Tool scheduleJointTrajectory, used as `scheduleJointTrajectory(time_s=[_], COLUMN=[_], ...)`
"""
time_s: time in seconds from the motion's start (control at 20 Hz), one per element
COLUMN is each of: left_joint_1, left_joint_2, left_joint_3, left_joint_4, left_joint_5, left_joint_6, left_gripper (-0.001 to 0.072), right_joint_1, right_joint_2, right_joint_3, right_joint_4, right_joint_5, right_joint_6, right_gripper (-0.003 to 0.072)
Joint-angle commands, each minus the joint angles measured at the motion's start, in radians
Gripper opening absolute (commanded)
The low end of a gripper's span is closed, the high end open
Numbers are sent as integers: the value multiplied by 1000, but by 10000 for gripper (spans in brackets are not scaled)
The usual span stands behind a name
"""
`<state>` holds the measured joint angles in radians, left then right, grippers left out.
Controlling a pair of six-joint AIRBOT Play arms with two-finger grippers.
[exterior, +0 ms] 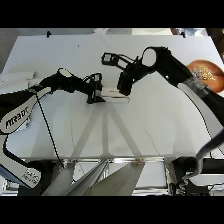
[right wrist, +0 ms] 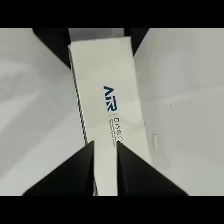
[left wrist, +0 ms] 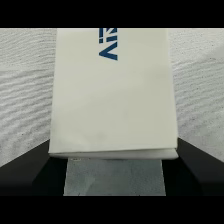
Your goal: Fold the box and place the chain.
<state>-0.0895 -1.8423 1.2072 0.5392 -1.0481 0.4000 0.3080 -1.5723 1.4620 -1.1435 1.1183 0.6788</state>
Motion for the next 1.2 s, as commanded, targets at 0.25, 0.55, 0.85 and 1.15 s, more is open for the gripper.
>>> scheduleJointTrajectory(time_s=[0.25, 0.55, 0.85, 1.15], left_joint_1=[0, 0, 0, 0], left_joint_2=[0, 0, 0, 0], left_joint_3=[1, 1, 1, 1], left_joint_4=[0, 0, 0, 0], left_joint_5=[0, 1, 1, 0], left_joint_6=[0, 0, 0, 0], left_gripper=[162, 162, 162, 162], right_joint_1=[-106, -46, -18, -17], right_joint_2=[-55, -166, -232, -242], right_joint_3=[0, -21, -50, -103], right_joint_4=[433, 454, 580, 553], right_joint_5=[7, 6, -42, -80], right_joint_6=[226, 366, 372, 395], right_gripper=[14, 13, 14, 13])
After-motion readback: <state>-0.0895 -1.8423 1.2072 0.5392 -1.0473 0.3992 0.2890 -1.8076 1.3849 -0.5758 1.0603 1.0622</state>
